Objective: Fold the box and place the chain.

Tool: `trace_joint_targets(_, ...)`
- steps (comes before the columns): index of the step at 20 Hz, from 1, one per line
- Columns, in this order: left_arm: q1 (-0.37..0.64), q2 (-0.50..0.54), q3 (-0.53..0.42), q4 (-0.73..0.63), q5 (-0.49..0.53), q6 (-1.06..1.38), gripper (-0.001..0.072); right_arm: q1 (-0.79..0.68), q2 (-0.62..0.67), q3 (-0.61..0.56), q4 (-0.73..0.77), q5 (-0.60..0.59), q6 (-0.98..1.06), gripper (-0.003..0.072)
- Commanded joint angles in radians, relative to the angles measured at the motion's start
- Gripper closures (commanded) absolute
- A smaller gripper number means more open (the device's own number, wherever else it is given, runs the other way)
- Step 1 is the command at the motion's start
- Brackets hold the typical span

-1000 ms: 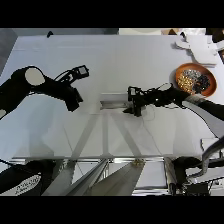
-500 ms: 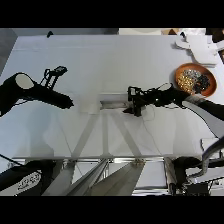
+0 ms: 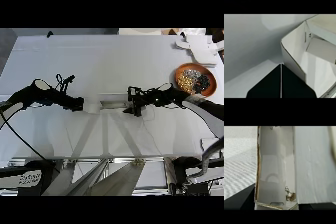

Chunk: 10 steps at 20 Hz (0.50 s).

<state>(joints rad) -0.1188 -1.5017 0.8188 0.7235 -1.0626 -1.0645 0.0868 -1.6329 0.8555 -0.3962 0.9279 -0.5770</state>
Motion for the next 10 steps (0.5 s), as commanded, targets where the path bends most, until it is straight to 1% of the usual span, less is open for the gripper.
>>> trace_joint_targets(1, -0.007, -0.023, 0.000, -0.089, -0.003, 0.064, 0.0696, 0.000, 0.000, 0.001, 0.000, 0.000, 0.000, 0.0327)
trace_joint_targets(5, -0.012, -0.022, 0.000, -0.240, -0.037, 0.180, 0.0692, 0.000, 0.000, 0.001, 0.000, 0.000, 0.000, 0.0327)
trace_joint_targets(7, -0.013, -0.022, 0.000, -0.327, -0.041, 0.229, 0.0664, 0.000, 0.000, 0.001, 0.000, 0.000, 0.000, 0.0327)
trace_joint_targets(9, -0.020, -0.022, 0.000, -0.359, -0.041, 0.256, 0.0659, 0.000, 0.000, 0.001, 0.000, 0.000, 0.000, 0.0327)
trace_joint_targets(10, -0.025, -0.022, 0.000, -0.359, -0.041, 0.256, 0.0599, 0.000, 0.000, 0.001, 0.000, 0.000, 0.000, 0.0327)
